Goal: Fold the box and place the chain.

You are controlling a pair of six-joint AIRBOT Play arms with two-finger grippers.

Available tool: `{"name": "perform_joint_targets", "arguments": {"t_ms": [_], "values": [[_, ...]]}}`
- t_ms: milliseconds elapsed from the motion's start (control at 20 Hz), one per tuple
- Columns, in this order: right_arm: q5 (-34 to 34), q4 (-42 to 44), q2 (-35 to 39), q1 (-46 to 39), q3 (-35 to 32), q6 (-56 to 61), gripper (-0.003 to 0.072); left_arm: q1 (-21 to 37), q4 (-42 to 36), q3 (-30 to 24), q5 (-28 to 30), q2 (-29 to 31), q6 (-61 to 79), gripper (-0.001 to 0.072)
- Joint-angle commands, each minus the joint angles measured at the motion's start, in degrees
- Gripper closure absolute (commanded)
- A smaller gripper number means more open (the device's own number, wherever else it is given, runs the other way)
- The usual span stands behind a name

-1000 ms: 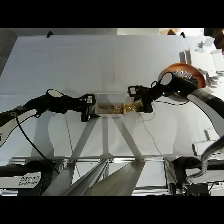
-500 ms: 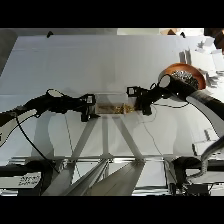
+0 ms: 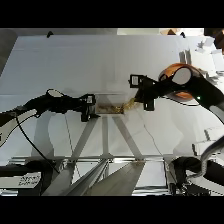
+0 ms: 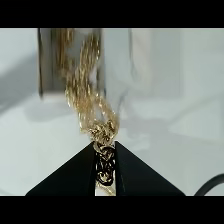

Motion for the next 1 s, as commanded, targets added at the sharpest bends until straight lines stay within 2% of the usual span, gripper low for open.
{"name": "perform_joint_targets", "arguments": {"t_ms": [0,250,700,800,950], "values": [[0.42,7.63,2.34,2.34,4.39,4.44,0.0681,-0.02,0.00,-0.02,0.00,-0.02,0.02,0.0498],[-4.04,23.82,2.32,3.32,8.20,4.35,0.0680,-0.02,0.00,-0.02,0.00,-0.02,0.02,0.0498],[-4.11,41.33,2.32,3.32,8.20,4.57,0.0681,-0.02,0.02,-0.02,0.00,0.00,0.02,0.0498],[-4.37,41.00,2.32,3.32,8.20,4.61,0.0681,-0.02,0.00,-0.02,0.00,0.00,0.02,0.0498],[-4.20,33.07,2.32,3.32,8.20,8.57,0.0681,-0.02,0.00,-0.02,0.00,0.00,0.02,0.0498]]}}
